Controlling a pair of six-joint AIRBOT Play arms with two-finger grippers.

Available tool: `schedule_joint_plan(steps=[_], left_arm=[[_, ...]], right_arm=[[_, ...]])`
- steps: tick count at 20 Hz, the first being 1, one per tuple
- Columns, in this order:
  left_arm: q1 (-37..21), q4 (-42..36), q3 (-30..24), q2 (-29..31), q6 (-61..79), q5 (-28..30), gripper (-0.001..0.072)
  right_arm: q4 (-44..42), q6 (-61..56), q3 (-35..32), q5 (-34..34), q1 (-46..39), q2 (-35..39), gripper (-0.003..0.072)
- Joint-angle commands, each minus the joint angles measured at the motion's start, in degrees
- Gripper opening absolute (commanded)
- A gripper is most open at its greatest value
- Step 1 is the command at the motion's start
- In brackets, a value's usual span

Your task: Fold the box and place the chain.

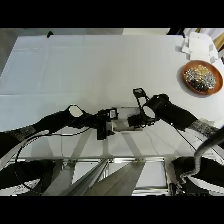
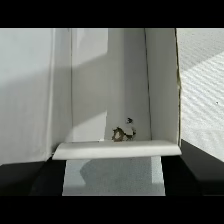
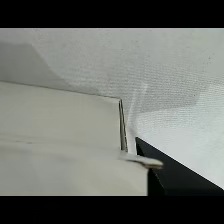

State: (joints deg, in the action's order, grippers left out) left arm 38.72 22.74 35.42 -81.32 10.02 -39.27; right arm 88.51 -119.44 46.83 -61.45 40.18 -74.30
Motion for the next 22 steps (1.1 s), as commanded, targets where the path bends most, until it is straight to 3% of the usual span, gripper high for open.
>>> schedule_joint_plan(steps=[1, 6, 8, 10, 13, 14, 15, 20, 21, 22], left_arm=[[-0.1, 0.0, 0.0, 0.0, 0.0, 0.0, 0.0131], [-0.1, 0.0, 0.0, 0.0, 0.0, 0.0, 0.0131], [-0.1, 0.0, 0.0, 0.0, 0.0, 0.0, 0.0131], [-0.1, 0.0, 0.0, 0.0, 0.0, 0.0, 0.0131], [-0.1, 0.0, 0.0, 0.0, 0.0, 0.0, 0.0131], [-0.1, 0.0, 0.0, 0.0, 0.0, 0.0, 0.0131], [-0.1, 0.0, 0.0, 0.0, 0.0, 0.0, 0.0131], [-0.1, 0.0, 0.0, 0.0, 0.0, 0.0, 0.0131], [-0.1, 0.0, 0.0, 0.0, 0.0, 0.0, 0.0131], [-0.1, 0.0, 0.0, 0.0, 0.0, 0.0, 0.0131]], right_arm=[[1.4, -2.3, 0.2, -0.3, 0.8, -0.9, 0.0396], [1.7, -3.8, 0.1, 0.4, 3.2, -3.6, 0.0369], [2.4, -3.8, 0.1, 0.6, 3.8, -3.8, 0.0279], [2.4, -3.8, 0.1, 0.5, 3.8, -3.8, 0.0258], [2.3, -3.8, 0.1, 0.5, 3.8, -3.8, 0.0125], [2.3, -3.8, 0.1, 0.5, 3.8, -3.8, 0.003], [2.3, -3.8, 0.1, 0.5, 3.8, -3.8, 0.0017], [2.3, -3.8, 0.1, 0.8, 3.8, -3.8, 0.004], [2.3, -3.8, 0.1, 0.8, 3.8, -3.8, 0.0146], [2.4, -3.8, 0.1, 0.8, 3.8, -3.7, 0.0202]])
